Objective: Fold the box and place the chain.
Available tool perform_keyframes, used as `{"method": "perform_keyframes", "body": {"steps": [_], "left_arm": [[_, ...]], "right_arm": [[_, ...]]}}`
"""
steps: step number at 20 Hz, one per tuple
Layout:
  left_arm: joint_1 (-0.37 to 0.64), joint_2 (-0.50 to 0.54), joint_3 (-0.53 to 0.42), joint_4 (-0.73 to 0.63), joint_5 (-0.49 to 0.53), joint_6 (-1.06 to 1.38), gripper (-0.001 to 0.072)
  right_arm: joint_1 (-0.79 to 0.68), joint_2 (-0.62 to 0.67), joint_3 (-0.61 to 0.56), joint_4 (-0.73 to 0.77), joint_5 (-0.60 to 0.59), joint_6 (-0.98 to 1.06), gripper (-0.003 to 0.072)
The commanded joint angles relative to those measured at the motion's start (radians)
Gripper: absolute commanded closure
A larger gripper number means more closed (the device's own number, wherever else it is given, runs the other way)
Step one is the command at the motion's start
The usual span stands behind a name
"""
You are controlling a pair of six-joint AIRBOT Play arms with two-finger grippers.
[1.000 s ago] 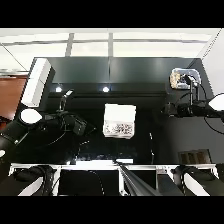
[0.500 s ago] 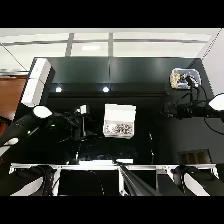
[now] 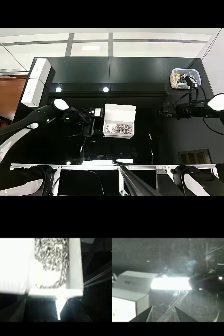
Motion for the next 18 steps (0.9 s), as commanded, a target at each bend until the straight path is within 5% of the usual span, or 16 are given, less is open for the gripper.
{"method": "perform_keyframes", "body": {"steps": [1, 13, 18], "left_arm": [[-0.044, -0.03, 0.026, -0.011, 0.001, -0.011, -0.0009], [-0.085, -0.03, 0.026, 0.074, -0.008, -0.089, -0.0009], [-0.119, -0.03, 0.026, 0.018, 0.061, -0.135, -0.0009]], "right_arm": [[0.0, 0.0, 0.0, 0.0, -0.005, 0.003, 0.0375], [0.0, 0.0, 0.0, 0.0, -0.023, 0.002, 0.0375], [0.0, 0.0, 0.0, 0.0, -0.024, 0.002, 0.0375]]}}
